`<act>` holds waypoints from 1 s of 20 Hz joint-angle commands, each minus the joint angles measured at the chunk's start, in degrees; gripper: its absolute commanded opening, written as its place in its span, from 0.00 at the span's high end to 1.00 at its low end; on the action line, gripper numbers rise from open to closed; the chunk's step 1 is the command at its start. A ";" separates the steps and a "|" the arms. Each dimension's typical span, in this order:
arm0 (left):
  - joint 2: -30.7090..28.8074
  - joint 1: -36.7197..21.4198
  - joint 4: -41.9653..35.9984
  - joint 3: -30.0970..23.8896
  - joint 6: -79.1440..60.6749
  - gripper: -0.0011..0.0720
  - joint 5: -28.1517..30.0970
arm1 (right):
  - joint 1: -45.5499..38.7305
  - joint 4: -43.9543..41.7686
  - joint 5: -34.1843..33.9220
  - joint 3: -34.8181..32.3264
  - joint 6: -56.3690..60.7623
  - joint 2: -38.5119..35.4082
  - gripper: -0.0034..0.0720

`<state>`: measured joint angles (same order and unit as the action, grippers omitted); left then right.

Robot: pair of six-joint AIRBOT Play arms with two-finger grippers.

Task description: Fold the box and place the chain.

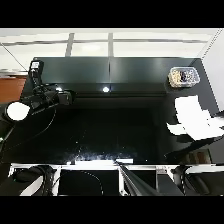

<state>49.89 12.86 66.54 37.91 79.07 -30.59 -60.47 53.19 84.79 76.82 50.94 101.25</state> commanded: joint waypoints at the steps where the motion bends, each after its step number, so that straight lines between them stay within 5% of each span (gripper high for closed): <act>1: 0.02 0.02 0.02 0.02 0.07 0.01 0.02 | 0.59 -1.57 4.35 0.20 -1.86 0.92 0.81; 2: 0.02 0.02 0.00 0.02 0.07 0.01 0.04 | 0.59 -2.58 6.69 0.20 -2.36 0.92 0.80; 3: 0.02 0.00 0.04 0.02 0.07 0.02 0.07 | 0.59 -4.02 9.09 0.15 -2.80 0.79 0.91; 8: 0.02 0.00 0.04 0.02 0.07 0.02 0.02 | 3.37 -9.38 11.13 -5.01 -3.43 -4.33 0.90; 14: 0.02 0.02 0.00 0.02 0.07 0.02 0.00 | 12.28 -19.89 -0.13 -21.42 -5.77 -19.23 0.90; 20: 0.07 0.02 -2.60 0.02 0.04 0.02 -0.15 | 30.36 -29.55 -14.60 -40.96 -4.66 -37.79 0.90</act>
<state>49.89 12.86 65.19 37.91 79.15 -30.61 -38.46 30.79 77.84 44.45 45.43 71.64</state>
